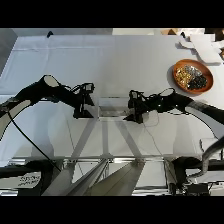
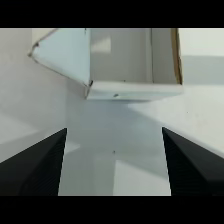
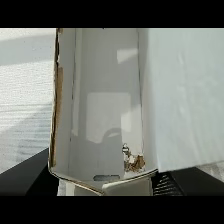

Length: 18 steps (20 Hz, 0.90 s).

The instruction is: Fold the box and place the chain.

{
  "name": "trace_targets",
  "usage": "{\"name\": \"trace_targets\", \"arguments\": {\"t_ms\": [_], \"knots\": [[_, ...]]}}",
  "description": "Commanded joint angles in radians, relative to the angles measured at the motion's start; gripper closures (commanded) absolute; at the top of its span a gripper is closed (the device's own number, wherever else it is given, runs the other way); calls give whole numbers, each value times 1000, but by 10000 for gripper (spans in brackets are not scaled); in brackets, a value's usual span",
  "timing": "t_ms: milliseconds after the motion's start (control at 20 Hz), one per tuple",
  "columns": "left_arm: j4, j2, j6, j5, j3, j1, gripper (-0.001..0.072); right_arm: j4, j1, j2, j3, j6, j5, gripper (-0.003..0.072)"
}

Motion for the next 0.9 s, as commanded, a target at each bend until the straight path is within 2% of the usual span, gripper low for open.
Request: {"name": "trace_targets", "arguments": {"t_ms": [0, 150, 200, 450, 550, 850], "knots": [[-154, -31, 205, 17, -5, 25, 38, 0, 0, 1, 0, 0, 0, 180], [-175, -31, 365, 18, -5, 37, 34, 0, 0, 1, 0, 0, 0, 180], [-155, -32, 365, 18, -6, 37, -10, 0, 0, 1, 0, 0, 0, 180], [-227, -34, 423, 11, -51, 37, -10, 0, 0, 1, 0, 0, 0, 180], [-254, -41, 423, -23, -72, 37, -11, 0, 0, 1, 0, 0, 0, 180], [-265, -88, 424, -36, -85, 37, -10, 0, 0, 1, 0, 0, 0, 180]]}}
